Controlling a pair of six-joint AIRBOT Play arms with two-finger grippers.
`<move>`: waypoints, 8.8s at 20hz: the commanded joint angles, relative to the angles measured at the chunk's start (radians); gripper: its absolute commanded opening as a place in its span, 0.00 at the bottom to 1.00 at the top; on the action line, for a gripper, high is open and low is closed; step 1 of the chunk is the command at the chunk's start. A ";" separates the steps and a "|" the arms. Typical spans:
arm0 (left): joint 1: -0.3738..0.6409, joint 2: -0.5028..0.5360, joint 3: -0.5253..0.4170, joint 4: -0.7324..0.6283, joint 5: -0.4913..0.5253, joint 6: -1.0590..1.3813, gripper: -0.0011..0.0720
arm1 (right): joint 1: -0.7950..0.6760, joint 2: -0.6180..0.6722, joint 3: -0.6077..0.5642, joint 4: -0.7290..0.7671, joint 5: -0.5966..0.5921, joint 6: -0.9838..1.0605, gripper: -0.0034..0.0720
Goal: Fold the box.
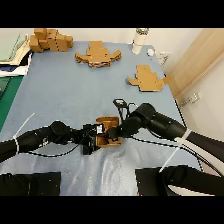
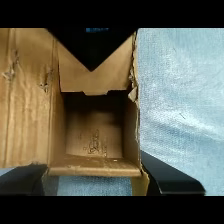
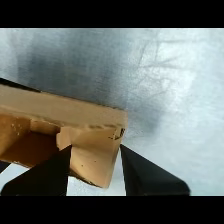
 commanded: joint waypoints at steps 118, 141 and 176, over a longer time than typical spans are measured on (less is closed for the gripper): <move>-0.001 0.000 0.000 0.000 0.000 0.000 0.59 | 0.055 0.346 -0.389 0.298 0.570 -1.794 0.75; -0.001 0.000 0.000 0.000 0.000 0.000 0.59 | 0.054 0.413 -0.414 0.266 0.644 -1.793 0.71; -0.001 0.000 0.000 0.000 0.000 0.000 0.59 | 0.053 0.377 -0.415 0.395 0.506 -1.772 0.37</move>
